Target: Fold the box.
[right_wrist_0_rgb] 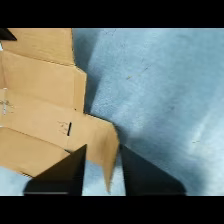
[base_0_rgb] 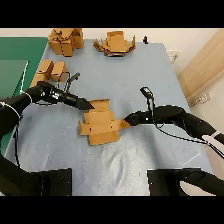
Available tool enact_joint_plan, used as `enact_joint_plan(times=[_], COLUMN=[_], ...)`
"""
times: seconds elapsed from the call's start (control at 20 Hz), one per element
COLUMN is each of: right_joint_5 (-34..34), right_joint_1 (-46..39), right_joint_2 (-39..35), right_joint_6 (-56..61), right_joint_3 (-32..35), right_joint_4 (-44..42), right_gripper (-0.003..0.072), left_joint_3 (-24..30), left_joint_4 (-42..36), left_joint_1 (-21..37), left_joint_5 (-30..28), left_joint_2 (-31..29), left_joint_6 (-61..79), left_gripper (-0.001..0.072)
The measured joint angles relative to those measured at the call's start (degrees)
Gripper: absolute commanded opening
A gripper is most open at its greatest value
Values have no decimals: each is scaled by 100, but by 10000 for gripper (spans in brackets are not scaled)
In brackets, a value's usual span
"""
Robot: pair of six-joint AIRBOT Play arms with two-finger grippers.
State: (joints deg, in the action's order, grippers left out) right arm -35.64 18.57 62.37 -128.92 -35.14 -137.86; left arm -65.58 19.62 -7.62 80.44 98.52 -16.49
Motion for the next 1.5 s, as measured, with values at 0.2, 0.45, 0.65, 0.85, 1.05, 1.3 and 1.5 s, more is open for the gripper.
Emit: enact_joint_plan(times=[0.2,0.45,0.65,0.85,1.05,1.3,1.5], right_joint_5=[-398,-1375,-1749,-1126,-2,1102,1423], right_joint_1=[-83,264,1419,2562,3088,3248,3204], right_joint_2=[-514,-1204,-1329,-879,-114,619,944], right_joint_6=[529,546,402,614,1003,1314,1421], right_joint_3=[-389,-817,-748,-275,-96,-282,-452], right_joint_4=[1834,3394,3897,4640,5226,5681,5906], right_gripper=[429,427,426,427,429,430,513], left_joint_3=[-378,-599,-114,424,715,804,820], left_joint_4=[20,50,192,282,350,442,483], left_joint_1=[-26,-195,-428,-516,-544,-551,-551], left_joint_5=[107,-13,-468,-859,-1158,-1281,-1222], left_joint_2=[-37,-487,-1008,-1213,-1259,-1272,-1274], left_joint_6=[817,2374,3368,3908,4181,4271,4269], left_gripper=[10,8,9,10,12,13,14])
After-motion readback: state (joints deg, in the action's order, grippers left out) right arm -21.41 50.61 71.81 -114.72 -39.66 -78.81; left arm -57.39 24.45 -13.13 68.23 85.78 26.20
